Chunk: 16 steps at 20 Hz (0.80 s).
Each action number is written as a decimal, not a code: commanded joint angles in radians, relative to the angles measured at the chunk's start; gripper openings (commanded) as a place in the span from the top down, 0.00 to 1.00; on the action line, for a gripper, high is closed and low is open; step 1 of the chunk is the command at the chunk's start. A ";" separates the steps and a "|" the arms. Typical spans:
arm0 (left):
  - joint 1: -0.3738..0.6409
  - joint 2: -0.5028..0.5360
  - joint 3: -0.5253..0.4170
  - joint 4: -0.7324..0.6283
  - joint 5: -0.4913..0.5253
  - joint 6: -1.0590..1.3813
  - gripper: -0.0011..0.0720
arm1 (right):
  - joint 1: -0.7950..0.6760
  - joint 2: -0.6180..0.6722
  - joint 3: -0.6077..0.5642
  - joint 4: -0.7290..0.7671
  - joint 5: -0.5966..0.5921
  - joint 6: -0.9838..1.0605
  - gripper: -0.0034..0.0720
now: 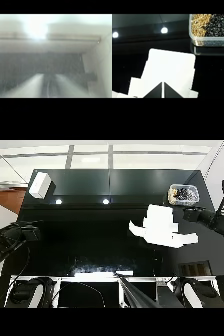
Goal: Fold the box and place the chain.
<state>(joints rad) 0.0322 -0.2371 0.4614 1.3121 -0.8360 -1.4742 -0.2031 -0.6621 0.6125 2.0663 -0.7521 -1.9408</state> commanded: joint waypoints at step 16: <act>-0.003 -0.242 -0.082 -0.173 0.126 -0.004 0.02 | -0.603 -0.327 0.029 -0.050 -0.353 -0.002 0.04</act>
<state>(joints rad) 0.0292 -0.4385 0.3801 1.1431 -0.7143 -1.4780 -0.6807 -0.8845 0.6388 1.8057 -1.0542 -1.7344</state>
